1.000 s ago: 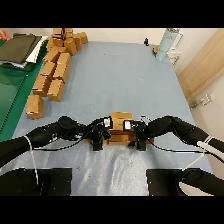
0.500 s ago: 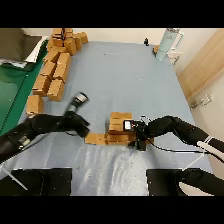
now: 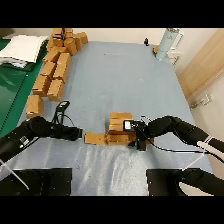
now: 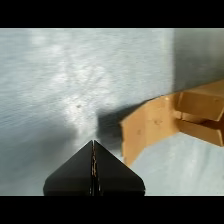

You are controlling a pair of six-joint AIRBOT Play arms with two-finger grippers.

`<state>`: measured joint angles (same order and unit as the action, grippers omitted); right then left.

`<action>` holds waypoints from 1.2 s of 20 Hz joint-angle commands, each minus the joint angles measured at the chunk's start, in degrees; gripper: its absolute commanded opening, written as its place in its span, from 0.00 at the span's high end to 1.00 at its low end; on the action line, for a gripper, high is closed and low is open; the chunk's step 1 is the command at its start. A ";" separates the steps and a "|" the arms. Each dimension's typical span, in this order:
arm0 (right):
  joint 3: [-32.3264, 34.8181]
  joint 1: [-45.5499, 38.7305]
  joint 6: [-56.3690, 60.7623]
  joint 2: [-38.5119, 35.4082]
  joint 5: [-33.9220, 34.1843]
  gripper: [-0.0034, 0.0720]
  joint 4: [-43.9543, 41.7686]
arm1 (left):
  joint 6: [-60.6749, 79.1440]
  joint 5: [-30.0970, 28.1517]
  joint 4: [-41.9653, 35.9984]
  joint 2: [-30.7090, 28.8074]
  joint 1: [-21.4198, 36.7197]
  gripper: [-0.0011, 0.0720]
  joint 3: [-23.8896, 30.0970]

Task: Fold the box.

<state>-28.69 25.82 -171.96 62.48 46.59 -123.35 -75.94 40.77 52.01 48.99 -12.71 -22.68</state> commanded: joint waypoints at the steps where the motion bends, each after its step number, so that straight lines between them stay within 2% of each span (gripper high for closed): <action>1: 0.02 0.00 0.02 -0.04 -0.02 0.27 0.00 | 4.22 -8.04 -9.18 4.46 -6.16 0.97 0.83; 3: 0.02 0.00 0.02 -0.04 -0.04 0.27 0.00 | 4.17 -11.67 -10.01 6.27 -10.16 0.97 0.81; 7: 0.02 0.00 0.02 -0.04 -0.04 0.27 0.00 | 4.11 -14.27 -11.23 7.34 -14.01 0.97 0.74; 11: 0.02 0.00 0.02 -0.04 -0.04 0.27 0.00 | 5.51 -14.69 -14.86 7.34 -14.73 0.97 0.44; 16: 0.02 0.00 0.04 -0.04 -0.02 0.27 0.00 | 6.14 -14.36 -14.69 7.34 -17.99 0.97 -3.63; 19: 0.02 0.00 0.02 -0.04 -0.02 0.27 0.00 | 7.04 -13.14 -14.29 7.34 -18.01 0.97 -5.77; 24: 0.02 0.00 0.02 -0.04 -0.04 0.27 0.00 | 8.70 -13.00 -14.32 7.98 -18.03 0.95 -6.19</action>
